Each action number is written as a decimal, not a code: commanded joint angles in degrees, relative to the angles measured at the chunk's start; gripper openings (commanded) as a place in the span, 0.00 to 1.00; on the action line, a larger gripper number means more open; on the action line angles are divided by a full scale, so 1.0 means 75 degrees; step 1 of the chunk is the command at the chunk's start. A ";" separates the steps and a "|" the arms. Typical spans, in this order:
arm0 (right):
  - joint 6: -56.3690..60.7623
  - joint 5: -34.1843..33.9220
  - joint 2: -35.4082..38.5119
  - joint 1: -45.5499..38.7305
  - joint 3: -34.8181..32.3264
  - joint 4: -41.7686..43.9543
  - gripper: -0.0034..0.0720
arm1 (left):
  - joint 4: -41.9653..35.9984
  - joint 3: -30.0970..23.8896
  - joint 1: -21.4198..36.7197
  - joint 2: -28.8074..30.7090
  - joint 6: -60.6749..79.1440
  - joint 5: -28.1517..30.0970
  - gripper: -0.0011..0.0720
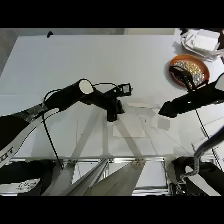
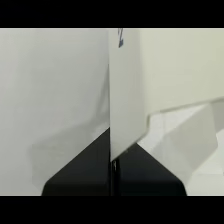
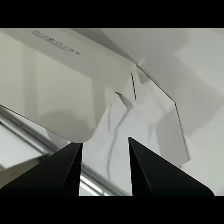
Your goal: Fold the box and place the chain.
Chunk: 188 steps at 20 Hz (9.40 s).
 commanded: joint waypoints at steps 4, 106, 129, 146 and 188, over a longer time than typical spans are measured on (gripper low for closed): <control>0.0207 -0.0382 0.0726 0.0000 -0.0836 -0.0006 0.48 | 0.0189 -0.0067 -0.0224 0.0160 0.0143 0.0254 0.02; -0.6904 -0.4724 0.1714 0.1836 -0.4523 -0.1288 0.99 | 0.0271 -0.0061 -0.0221 -0.1075 0.0530 0.0726 0.03; -0.6709 -0.5945 0.2250 0.3133 -0.5211 -0.0866 0.90 | 0.0271 -0.0061 -0.0221 -0.1075 0.0530 0.0726 0.03; -0.7096 -0.6679 0.2751 0.3124 -0.5182 -0.0676 0.86 | 0.0271 -0.0061 -0.0221 -0.1075 0.0530 0.0726 0.03; -1.1838 -0.4631 -0.0557 -0.0093 -0.3567 0.3083 0.87 | 0.0271 -0.0061 -0.0221 -0.1075 0.0530 0.0726 0.03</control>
